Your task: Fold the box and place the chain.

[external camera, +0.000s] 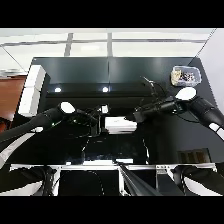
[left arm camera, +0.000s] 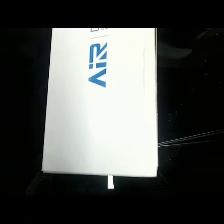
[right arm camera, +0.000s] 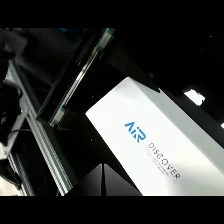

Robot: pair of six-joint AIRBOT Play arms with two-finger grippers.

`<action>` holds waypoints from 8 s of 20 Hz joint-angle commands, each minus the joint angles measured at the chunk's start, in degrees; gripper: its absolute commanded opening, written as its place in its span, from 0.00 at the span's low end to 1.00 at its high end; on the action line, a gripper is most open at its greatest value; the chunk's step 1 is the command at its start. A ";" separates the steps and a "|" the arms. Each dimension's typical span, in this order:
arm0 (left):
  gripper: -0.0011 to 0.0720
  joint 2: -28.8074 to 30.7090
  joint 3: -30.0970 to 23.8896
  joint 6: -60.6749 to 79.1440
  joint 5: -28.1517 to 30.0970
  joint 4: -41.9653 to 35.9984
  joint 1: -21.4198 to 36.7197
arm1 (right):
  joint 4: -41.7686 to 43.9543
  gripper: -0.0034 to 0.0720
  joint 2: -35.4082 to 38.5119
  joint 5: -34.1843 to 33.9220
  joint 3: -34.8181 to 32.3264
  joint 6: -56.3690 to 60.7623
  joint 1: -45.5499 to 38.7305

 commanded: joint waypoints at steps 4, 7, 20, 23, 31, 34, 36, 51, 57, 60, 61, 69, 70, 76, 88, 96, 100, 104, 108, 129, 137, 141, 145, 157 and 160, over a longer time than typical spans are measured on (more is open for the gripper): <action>0.62 -0.02 0.02 0.07 0.04 0.00 -0.02 | -10.10 0.06 -4.02 -6.97 -0.61 12.76 2.45; 0.62 -0.02 0.02 0.04 0.04 0.00 -0.02 | -10.56 0.06 -5.79 -6.88 -0.66 13.14 2.45; 0.62 -0.02 0.02 0.04 0.04 -0.02 0.00 | -11.63 0.06 -4.55 3.45 2.84 10.64 -1.66; 0.62 0.13 0.11 0.04 -0.02 0.07 0.04 | -14.14 0.06 1.25 12.37 7.50 10.88 -10.34; 0.99 10.99 1.90 -1.92 -0.15 6.14 -0.24 | -19.19 0.06 12.20 14.71 7.37 11.06 -26.01; 0.99 9.90 3.43 -1.86 0.79 -7.74 -1.05 | -19.43 0.06 12.17 11.26 5.92 10.78 -26.01; 0.99 6.05 5.20 -1.86 0.70 -11.23 -3.15 | -19.43 0.06 12.17 8.94 5.60 10.47 -26.01; 0.99 -6.23 13.20 -11.02 -3.45 -2.36 -6.03 | -20.26 0.07 12.17 7.10 5.60 9.07 -26.01; 0.99 -6.23 13.40 -11.23 -5.70 -1.29 -5.99 | -20.26 0.07 12.17 7.02 5.60 9.09 -26.03; 0.99 -6.25 14.21 -11.23 -5.99 0.87 -6.01 | -20.26 0.07 12.17 7.02 5.60 9.09 -26.03; 0.99 -6.27 14.58 -11.26 -6.01 1.97 -6.03 | -20.26 0.07 12.17 7.02 5.60 9.09 -26.01; 0.98 -9.55 22.91 -28.55 -7.02 22.91 -11.85 | -20.24 0.07 12.17 6.99 5.60 9.11 -26.01; 0.96 -10.58 24.50 -30.80 -7.93 25.22 -12.96 | -20.24 0.07 12.17 6.99 5.60 9.11 -26.01; 0.47 -11.28 30.45 -47.71 -15.39 43.08 -16.20 | -20.24 0.07 12.17 6.97 5.60 9.09 -26.01; 0.39 15.61 18.97 -84.80 -37.40 57.07 17.55 | -20.26 0.07 12.17 6.99 5.60 8.48 -26.01; 0.39 27.85 1.05 -82.12 -39.04 57.48 60.02 | -20.24 0.07 12.15 6.95 5.60 8.46 -26.01; 0.39 29.99 0.92 -77.81 -31.95 56.33 73.66 | -20.24 0.07 12.15 5.81 5.60 8.50 -26.01; 0.39 30.01 -0.39 -58.64 -28.24 44.48 76.35 | -20.24 0.07 12.15 5.49 5.60 8.52 -26.01; 0.39 29.79 -1.57 -56.98 -20.31 46.90 73.77 | -20.15 0.07 12.15 5.49 5.60 9.01 -26.01; 0.40 22.40 -1.55 -51.23 -12.13 42.14 70.49 | -19.91 0.07 12.15 4.33 5.60 11.78 -26.01; 0.99 21.75 3.65 -52.11 -9.25 41.92 66.79 | -18.64 0.07 12.15 4.35 5.60 12.61 -25.99; 0.98 23.34 15.50 -59.41 -10.56 36.41 62.84 | -16.52 0.07 12.15 -1.86 5.60 12.59 -22.05; 0.05 25.86 19.26 -68.74 -18.71 27.23 57.16 | -21.31 0.07 12.13 -13.94 5.60 12.31 -13.40; 0.05 56.22 -7.48 -72.57 -3.06 31.30 45.09 | -29.33 0.07 12.15 -20.33 5.60 12.35 -11.26; 0.05 55.12 -7.48 -78.51 -4.50 32.24 45.11 | -29.33 0.07 12.15 -20.33 5.60 12.35 -11.26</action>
